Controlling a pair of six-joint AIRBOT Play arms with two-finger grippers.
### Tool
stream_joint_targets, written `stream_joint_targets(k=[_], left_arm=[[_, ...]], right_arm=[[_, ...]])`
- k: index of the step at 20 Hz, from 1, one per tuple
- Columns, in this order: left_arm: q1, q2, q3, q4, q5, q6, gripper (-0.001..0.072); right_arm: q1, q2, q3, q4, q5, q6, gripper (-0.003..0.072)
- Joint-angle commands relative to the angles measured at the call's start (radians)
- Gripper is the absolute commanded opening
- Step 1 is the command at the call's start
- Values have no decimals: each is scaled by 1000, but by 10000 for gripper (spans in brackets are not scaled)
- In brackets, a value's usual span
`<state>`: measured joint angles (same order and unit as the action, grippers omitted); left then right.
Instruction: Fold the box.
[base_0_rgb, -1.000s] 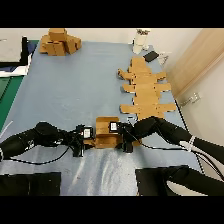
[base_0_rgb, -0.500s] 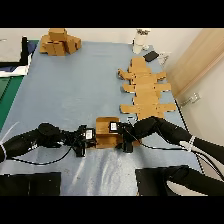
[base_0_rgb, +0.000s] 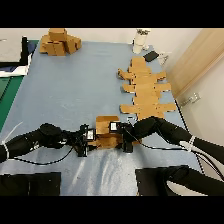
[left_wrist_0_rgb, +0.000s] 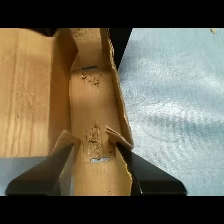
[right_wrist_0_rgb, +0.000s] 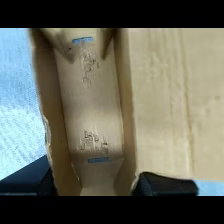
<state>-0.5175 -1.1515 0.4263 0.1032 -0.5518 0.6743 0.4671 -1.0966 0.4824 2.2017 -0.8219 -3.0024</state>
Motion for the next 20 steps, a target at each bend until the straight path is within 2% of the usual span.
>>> stream_joint_targets(k=[1,6,7,8,10,11,12,14,15,16,18,20], left_arm=[[-1,-2,1,-3,-22,15,442],[0,-2,1,-3,-33,18,445],[0,-2,1,-3,-33,18,523],[0,-2,1,-5,-32,17,703],[0,-2,1,-11,-31,17,704],[0,-2,1,-11,-31,17,660],[0,-2,1,-11,-31,17,560],[0,-2,1,-10,-11,5,310],[0,2,1,-3,29,-40,138],[0,15,1,43,84,-126,24],[5,80,1,241,143,-443,12],[14,183,1,488,81,-795,13]], right_arm=[[0,0,0,1,1,2,502],[0,0,0,1,1,2,502],[0,0,0,1,1,2,502],[0,0,0,1,1,2,502],[0,0,0,1,1,2,502],[0,0,0,1,1,2,502],[0,0,0,1,1,2,502],[0,0,0,1,1,2,502],[0,0,0,1,1,2,502],[0,0,0,1,1,2,502],[0,0,0,1,1,2,502],[0,0,0,1,1,2,502]])
